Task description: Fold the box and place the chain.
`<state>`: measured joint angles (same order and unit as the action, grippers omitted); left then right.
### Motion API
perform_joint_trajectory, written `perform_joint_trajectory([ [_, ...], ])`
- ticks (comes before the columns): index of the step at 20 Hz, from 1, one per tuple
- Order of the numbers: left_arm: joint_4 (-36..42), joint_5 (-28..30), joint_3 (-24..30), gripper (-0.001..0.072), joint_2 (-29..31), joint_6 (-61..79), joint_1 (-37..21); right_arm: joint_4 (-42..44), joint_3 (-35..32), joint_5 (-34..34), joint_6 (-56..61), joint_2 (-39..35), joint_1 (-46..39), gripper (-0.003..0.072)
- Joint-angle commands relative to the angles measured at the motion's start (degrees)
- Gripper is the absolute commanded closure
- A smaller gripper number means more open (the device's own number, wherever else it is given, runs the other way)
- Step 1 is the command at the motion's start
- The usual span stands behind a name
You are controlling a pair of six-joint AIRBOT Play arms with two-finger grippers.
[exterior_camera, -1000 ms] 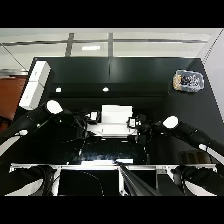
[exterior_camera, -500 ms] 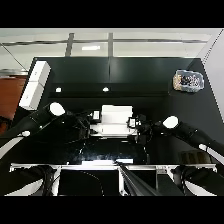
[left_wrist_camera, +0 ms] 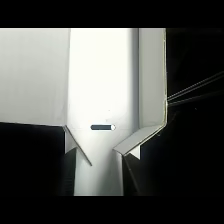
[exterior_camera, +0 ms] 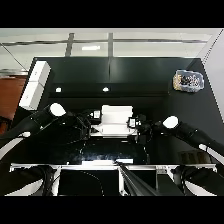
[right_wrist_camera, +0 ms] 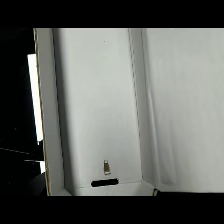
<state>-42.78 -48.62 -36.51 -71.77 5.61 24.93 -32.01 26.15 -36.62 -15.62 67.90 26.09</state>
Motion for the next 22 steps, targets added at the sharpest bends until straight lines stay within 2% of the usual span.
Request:
perform_joint_trajectory([
  [1,0.31,0.20,0.02,0.0426,-0.04,-0.07,0.07,0.00,0.00,0.00,0.02,0.04,-0.02,0.0255],
  [5,4.66,0.20,0.02,0.0426,-0.04,0.17,0.07,0.00,-0.02,0.00,0.02,0.04,-0.02,0.0255],
  [11,6.88,0.24,0.04,0.0426,-0.07,0.17,0.24,0.00,-0.02,0.00,0.02,0.04,-0.02,0.0255],
  [22,7.91,4.13,0.07,0.0425,-0.11,0.17,4.42,0.00,-0.02,0.00,0.02,0.04,-0.02,0.0255],
])
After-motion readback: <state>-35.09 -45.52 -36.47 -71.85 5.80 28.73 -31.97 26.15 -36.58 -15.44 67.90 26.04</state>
